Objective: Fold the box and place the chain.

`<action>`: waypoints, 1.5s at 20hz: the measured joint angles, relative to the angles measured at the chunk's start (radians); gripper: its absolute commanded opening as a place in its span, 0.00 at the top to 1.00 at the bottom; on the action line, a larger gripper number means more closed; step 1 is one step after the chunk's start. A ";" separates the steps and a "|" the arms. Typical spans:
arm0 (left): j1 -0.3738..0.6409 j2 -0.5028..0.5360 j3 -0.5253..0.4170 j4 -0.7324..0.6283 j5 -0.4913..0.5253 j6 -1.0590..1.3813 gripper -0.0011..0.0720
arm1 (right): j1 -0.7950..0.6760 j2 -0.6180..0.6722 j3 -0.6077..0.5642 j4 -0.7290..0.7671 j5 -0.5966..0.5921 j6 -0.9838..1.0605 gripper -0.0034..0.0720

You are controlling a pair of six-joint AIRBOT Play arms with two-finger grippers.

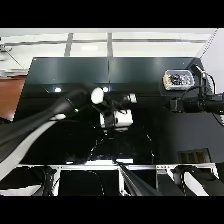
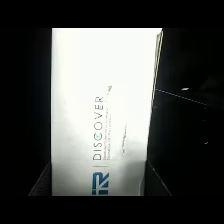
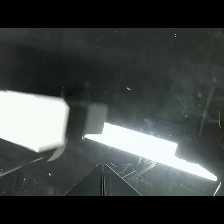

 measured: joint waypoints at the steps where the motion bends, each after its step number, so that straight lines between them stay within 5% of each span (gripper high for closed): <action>1: 0.038 0.032 0.026 0.034 -0.037 -0.051 0.48 | 0.000 0.000 0.000 0.000 -0.001 0.000 0.93; 5: 0.291 0.169 0.129 0.167 -0.064 -0.222 0.48 | 0.000 0.000 0.000 0.000 -0.011 0.002 0.93; 9: 0.624 0.199 0.182 0.181 0.081 -0.342 0.48 | 0.000 0.000 0.000 0.002 -0.032 0.011 0.93; 14: 0.914 0.028 0.232 0.135 0.202 -0.392 0.48 | 0.000 0.000 0.000 0.005 -0.039 0.037 0.93; 21: 1.016 -0.308 0.356 0.046 0.237 -0.394 0.48 | 0.000 0.000 0.000 0.038 -0.040 0.053 0.93; 22: 1.019 -0.346 0.382 0.042 0.231 -0.393 0.35 | 0.000 0.000 0.000 0.047 -0.040 0.054 0.93; 23: 1.022 -0.376 0.407 0.040 0.215 -0.393 0.00 | 0.002 0.000 0.000 0.055 -0.039 0.055 0.93; 26: 1.025 -0.425 0.506 0.032 0.179 -0.418 0.01 | 0.016 0.000 0.000 0.063 -0.043 0.055 0.93; 27: 1.024 -0.429 0.557 0.032 0.149 -0.436 0.04 | 0.023 0.000 0.000 0.064 -0.045 0.055 0.93; 28: 1.024 -0.428 0.612 0.030 0.111 -0.460 0.35 | 0.032 0.000 0.000 0.064 -0.054 0.055 0.93; 29: 1.022 -0.422 0.669 0.026 0.065 -0.499 0.79 | 0.042 0.000 0.000 0.061 -0.068 0.055 0.93; 30: 1.019 -0.404 0.709 0.020 0.016 -0.538 0.96 | 0.056 0.000 0.000 0.055 -0.085 0.055 0.93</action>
